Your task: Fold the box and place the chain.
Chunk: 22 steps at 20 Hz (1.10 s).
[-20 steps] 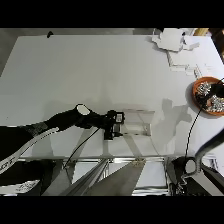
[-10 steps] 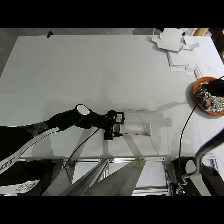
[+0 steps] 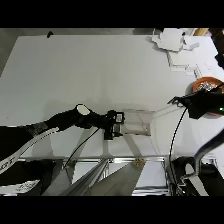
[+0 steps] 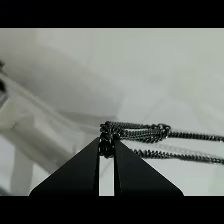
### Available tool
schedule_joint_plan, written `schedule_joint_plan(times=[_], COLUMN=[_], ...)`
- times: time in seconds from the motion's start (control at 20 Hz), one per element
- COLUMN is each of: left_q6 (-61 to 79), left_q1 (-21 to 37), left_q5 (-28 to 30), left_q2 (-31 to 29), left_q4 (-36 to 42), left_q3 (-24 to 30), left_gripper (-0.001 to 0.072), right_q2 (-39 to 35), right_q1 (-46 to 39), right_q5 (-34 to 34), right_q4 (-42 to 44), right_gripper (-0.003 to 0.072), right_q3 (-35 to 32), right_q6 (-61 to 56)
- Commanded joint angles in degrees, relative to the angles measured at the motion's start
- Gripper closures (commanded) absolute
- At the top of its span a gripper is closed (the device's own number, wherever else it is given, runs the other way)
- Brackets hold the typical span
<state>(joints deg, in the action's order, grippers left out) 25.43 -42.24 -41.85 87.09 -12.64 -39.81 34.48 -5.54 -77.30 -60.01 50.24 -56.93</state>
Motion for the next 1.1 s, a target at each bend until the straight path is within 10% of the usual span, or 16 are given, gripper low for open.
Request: schedule_joint_plan(times=[0.0,0.85,1.05], left_q6=[0.0,0.0,0.0], left_q1=[0.0,0.0,0.0], left_q5=[0.0,0.0,0.0], left_q2=[0.0,0.0,0.0], left_q4=[0.0,0.0,0.0], left_q3=[0.0,0.0,0.0], left_gripper=[0.0491,0.0491,0.0491], right_q2=[-1.1,1.4,3.4], right_q1=[6.2,8.3,8.3], right_q5=[-5.5,-0.1,2.7], right_q4=[0.3,-29.1,-29.1], right_gripper=[0.0664,0.0664,0.0410], right_q3=[0.0,-19.6,-19.6], right_q6=[0.6,-9.8,-10.8])
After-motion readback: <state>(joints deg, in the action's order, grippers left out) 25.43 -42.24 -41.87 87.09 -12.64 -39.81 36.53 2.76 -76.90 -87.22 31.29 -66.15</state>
